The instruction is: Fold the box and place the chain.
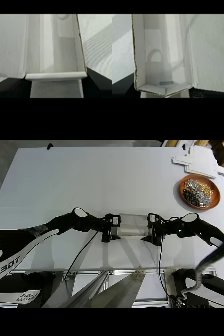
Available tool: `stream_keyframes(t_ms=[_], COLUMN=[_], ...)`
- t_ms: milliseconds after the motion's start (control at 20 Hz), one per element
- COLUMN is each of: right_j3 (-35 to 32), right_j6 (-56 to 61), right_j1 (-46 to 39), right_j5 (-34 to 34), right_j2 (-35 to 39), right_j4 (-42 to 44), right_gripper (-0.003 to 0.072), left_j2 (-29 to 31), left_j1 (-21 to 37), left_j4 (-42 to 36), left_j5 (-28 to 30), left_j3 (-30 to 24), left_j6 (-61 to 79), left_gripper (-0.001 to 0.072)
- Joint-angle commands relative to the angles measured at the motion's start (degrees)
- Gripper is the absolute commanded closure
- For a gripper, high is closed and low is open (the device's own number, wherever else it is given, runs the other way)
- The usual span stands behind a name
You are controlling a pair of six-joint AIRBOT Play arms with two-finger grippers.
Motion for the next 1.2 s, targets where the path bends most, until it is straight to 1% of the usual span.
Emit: stream_keyframes(t_ms=[0,100,150,200,250,300,400,1150], right_j3=[0.04,0.04,0.04,0.04,0.04,0.04,0.04,0.07], right_j6=[0.0,0.0,0.0,0.0,0.0,0.0,0.0,0.0], right_j1=[0.0,0.0,0.0,0.0,0.0,0.0,0.0,0.0], right_j5=[0.2,0.2,0.2,0.2,0.2,0.2,0.2,0.2], right_j2=[0.02,0.02,0.02,0.02,0.02,0.02,0.02,0.02], right_j4=[-0.02,-0.02,-0.02,-0.02,-0.02,0.0,-0.02,-0.02], right_gripper=[0.035,0.035,0.035,0.035,0.035,0.035,0.035,0.035], left_j2=[-0.15,-0.11,-0.11,-0.11,-0.09,-0.09,-0.09,-0.09], left_j1=[-0.07,-0.07,-0.07,-0.07,-0.09,-0.09,-0.09,-0.09], left_j4=[0.02,0.0,0.04,0.35,0.92,1.07,1.27,1.29], left_j5=[0.24,-0.17,-0.2,-0.44,-0.66,-0.68,-0.79,-0.76], left_j3=[0.26,0.15,0.15,0.15,0.15,0.15,0.15,0.15], left_j6=[-0.63,-0.17,-0.15,0.04,0.13,0.13,0.02,0.02], left_gripper=[0.0155,0.0156,0.0188,0.0376,0.0526,0.0576,0.056,0.056])
